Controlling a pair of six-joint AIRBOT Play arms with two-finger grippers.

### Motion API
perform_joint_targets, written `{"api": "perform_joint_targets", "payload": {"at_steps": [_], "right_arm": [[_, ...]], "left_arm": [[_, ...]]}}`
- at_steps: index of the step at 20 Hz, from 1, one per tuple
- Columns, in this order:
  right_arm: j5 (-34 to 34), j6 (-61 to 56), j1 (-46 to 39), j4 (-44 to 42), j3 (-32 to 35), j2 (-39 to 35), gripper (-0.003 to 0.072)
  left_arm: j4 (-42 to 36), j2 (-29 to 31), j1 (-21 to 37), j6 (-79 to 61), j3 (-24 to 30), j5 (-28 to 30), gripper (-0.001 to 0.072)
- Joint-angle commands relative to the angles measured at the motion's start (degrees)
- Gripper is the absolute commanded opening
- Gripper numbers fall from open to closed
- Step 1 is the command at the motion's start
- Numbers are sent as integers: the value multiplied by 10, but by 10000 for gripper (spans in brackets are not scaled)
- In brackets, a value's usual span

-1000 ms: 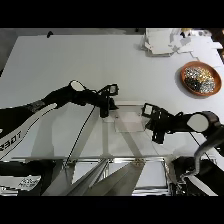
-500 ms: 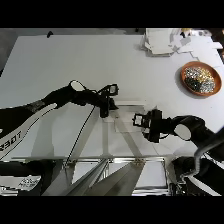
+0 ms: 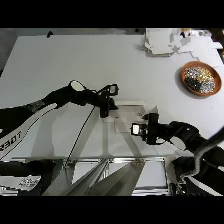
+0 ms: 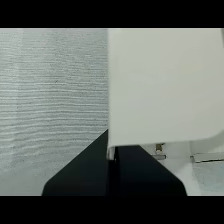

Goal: Fold the box and place the chain.

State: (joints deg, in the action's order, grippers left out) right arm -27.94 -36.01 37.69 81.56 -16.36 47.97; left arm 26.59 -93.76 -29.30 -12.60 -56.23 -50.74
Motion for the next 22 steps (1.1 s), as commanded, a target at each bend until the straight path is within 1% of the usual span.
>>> {"api": "perform_joint_targets", "payload": {"at_steps": [1,4,8,9,14,18,20,22], "right_arm": [[20,-1,-15,0,1,1,691],[-32,0,-52,-22,-33,1,690],[-31,7,-78,-38,-67,1,690],[-28,23,-83,-46,-69,1,690],[-30,139,-129,-149,-69,16,691],[-42,238,-173,-209,-73,33,691],[-62,303,-199,-281,-82,42,691],[-79,395,-228,-353,-84,45,691]], "left_arm": [[0,0,0,0,0,0,12],[0,0,0,0,0,0,12],[0,0,0,0,0,0,12],[0,0,0,0,0,0,12],[0,0,0,0,0,0,12],[0,0,0,0,0,0,12],[0,0,0,0,0,0,12],[0,0,0,0,0,0,12]]}}
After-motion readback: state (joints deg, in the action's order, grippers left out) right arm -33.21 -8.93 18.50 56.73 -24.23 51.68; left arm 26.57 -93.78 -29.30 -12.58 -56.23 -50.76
